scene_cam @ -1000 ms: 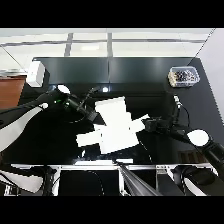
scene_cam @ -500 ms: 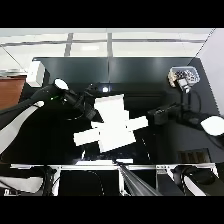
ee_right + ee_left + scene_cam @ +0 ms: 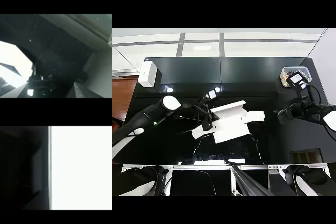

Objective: Fold the box and place the chain.

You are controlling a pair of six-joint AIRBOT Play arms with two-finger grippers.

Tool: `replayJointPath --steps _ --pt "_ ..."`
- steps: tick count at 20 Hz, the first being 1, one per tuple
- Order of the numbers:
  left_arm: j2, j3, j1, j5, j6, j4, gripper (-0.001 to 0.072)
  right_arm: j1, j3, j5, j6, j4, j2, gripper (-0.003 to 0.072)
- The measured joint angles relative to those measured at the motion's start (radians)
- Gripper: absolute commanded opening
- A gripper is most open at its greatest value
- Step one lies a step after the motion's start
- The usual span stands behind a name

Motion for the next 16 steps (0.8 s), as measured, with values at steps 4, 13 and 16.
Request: replayJointPath --steps 4,13,16 --pt "-0.065 0.037 -0.043 0.065 0.128 0.003 0.0021 0.006 -0.062 -0.023 -0.129 0.025 -0.001 0.0616" --pt "-0.188 0.11 -0.055 -0.01 0.26 0.002 0.0021 0.008 -0.249 -0.098 -0.612 0.329 -0.001 0.0616" --pt "-0.204 0.113 -0.055 -0.019 0.266 0.002 0.0021 0.008 -0.292 -0.102 -0.707 0.409 -0.001 0.0616"
